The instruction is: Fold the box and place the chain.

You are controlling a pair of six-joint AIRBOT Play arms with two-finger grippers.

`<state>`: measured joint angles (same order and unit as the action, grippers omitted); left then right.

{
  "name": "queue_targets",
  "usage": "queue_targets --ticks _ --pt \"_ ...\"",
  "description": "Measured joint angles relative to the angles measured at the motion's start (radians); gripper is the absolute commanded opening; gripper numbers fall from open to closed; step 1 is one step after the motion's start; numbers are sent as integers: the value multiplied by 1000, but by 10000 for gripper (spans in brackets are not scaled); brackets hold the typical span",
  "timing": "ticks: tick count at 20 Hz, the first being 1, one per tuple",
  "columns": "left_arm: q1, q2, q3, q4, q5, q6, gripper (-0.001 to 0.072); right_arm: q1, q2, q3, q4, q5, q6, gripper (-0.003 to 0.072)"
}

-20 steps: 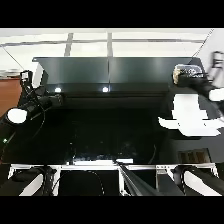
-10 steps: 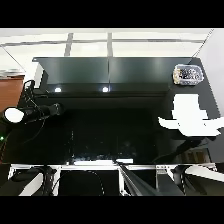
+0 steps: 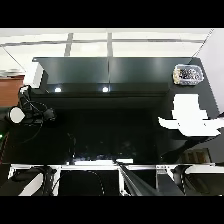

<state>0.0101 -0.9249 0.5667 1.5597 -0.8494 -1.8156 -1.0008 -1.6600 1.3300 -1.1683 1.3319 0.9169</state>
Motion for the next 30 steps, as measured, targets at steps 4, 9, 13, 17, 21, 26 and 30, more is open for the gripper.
queue_targets --ticks 4,9,13,17,21,26,30 --pt "0 0 4 2 -8 -17 707 50 -24 15 -8 34 -50 58" --pt "0 0 5 -3 -18 -20 707 87 -24 18 -2 115 -73 15" --pt "0 0 5 -10 -18 -3 707 122 36 -28 104 148 -80 15" --pt "-21 -2 5 -40 -11 57 707 193 154 -181 292 113 -126 15" --pt "-97 -14 5 -55 41 91 707 374 349 -467 553 -66 -250 15" --pt "-203 -69 17 -177 140 158 706 759 540 -752 867 -399 -375 15" --pt "-200 -170 93 -473 138 396 706 1060 582 -822 961 -637 -410 16"
